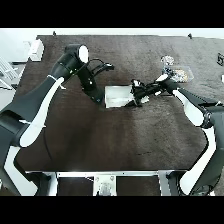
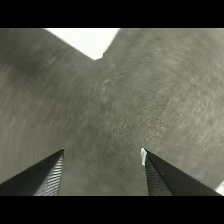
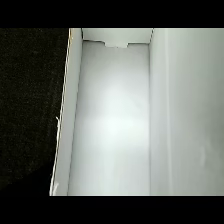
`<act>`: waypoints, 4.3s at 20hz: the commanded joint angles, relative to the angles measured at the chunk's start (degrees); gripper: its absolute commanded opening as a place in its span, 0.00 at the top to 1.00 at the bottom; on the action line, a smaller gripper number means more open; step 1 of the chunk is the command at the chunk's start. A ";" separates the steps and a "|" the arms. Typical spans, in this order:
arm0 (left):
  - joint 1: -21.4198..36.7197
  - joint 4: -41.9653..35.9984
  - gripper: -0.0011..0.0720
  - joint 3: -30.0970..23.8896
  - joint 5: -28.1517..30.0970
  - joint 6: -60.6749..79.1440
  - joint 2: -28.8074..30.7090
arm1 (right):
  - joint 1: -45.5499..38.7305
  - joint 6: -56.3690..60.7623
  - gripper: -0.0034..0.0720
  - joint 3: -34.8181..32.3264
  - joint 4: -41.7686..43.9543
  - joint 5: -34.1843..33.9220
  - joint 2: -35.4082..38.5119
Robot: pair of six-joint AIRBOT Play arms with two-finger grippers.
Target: Fold the box and place the chain.
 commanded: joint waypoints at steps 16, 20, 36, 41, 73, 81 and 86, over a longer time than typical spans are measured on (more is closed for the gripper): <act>14.62 -34.40 0.21 -19.28 25.09 79.21 -3.30 | 0.07 0.02 0.24 0.00 0.02 0.00 0.02; 14.45 -37.29 0.00 -19.28 24.68 80.00 -6.88 | 0.07 0.02 0.24 0.00 0.02 0.00 0.02; 13.00 -41.33 0.00 -19.28 25.70 76.11 -9.18 | 0.07 0.02 0.24 0.00 0.02 0.00 0.02; 12.48 -43.82 0.00 -19.28 25.62 75.23 -9.18 | 0.07 0.02 0.24 0.00 0.00 0.00 0.02; 8.79 -52.57 0.00 -19.28 38.32 84.30 -13.11 | 0.07 0.02 0.24 0.00 0.00 0.00 0.02; 8.79 -53.40 0.00 -19.28 38.62 85.42 -13.57 | 0.07 0.02 0.24 0.00 0.02 0.00 0.02; 8.79 -53.40 0.01 -19.28 38.75 86.42 -13.68 | 0.07 0.02 0.24 0.00 0.02 0.00 0.02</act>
